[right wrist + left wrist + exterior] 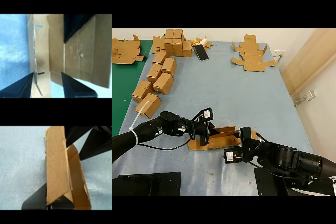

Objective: Fold the box.

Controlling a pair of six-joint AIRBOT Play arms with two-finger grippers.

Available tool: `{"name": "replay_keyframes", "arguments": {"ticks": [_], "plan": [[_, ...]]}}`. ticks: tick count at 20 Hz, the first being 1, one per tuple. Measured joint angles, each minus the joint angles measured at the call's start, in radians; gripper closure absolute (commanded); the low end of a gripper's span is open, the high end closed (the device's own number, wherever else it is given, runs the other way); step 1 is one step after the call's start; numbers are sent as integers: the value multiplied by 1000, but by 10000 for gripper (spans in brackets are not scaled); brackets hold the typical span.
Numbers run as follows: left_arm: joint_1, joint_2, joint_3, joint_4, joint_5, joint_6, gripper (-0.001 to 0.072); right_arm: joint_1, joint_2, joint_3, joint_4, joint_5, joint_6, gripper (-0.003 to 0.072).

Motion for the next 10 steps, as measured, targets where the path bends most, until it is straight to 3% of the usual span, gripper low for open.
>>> {"name": "replay_keyframes", "arguments": {"ticks": [8,9,10], "plan": [[0,0,0,0,0,0,695,-8,0,0,-8,-6,176,139],[0,0,0,0,0,0,695,-8,0,0,-8,-7,207,82],[0,0,0,0,0,0,695,-9,0,0,-8,-8,230,-26]]}}
